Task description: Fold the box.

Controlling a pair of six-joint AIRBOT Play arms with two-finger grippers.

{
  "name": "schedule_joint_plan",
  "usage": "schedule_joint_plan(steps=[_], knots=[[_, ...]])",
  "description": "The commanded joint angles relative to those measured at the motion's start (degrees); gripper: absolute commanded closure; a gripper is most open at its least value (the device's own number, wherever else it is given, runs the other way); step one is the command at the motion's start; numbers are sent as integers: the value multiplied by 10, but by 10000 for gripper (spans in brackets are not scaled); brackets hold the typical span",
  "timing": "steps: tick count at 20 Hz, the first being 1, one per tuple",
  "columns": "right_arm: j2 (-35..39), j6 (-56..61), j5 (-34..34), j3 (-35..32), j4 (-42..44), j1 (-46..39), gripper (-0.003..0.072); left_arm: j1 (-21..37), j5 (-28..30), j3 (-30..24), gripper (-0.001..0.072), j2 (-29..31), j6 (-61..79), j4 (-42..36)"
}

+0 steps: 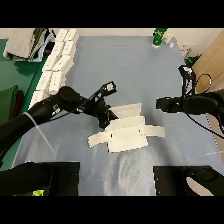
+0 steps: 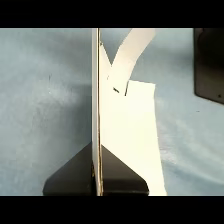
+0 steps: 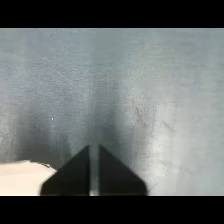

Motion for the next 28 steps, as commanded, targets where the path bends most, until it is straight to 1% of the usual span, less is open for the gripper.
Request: schedule_joint_plan(steps=[1, 3, 5, 8, 10, 11, 13, 16, 23, 26, 28], knots=[[1, -27, -79, 9, 70, 4, 685, -56, 117, -56, 701, 61, 56, -2], [2, -36, -111, -5, 82, 30, 685, -59, 98, -61, 698, 61, 55, 1], [2, -24, -101, -41, 79, 55, 685, -59, 99, -62, 698, 55, 54, 0], [0, 3, -46, -113, 77, 74, 685, -59, 103, -62, 696, 39, 46, 0], [-1, 6, 4, -147, 79, 76, 685, -59, 103, -62, 696, 27, 33, 0], [-1, 12, 18, -156, 75, 76, 685, -59, 94, -62, 696, 22, 33, 0], [-1, 29, 30, -162, 56, 76, 685, -59, 83, -62, 696, 19, 33, 1], [-5, 31, 27, -163, 37, 76, 685, -59, 87, -62, 697, 21, 57, 0], [-21, 33, 30, -162, 37, 76, 685, -59, 87, -62, 698, 53, 91, -2], [-21, 35, 29, -162, 40, 76, 685, -60, 87, -64, 698, 55, 113, -2], [-21, 35, 29, -161, 54, 76, 685, -60, 111, -78, 699, 55, 155, -7]])
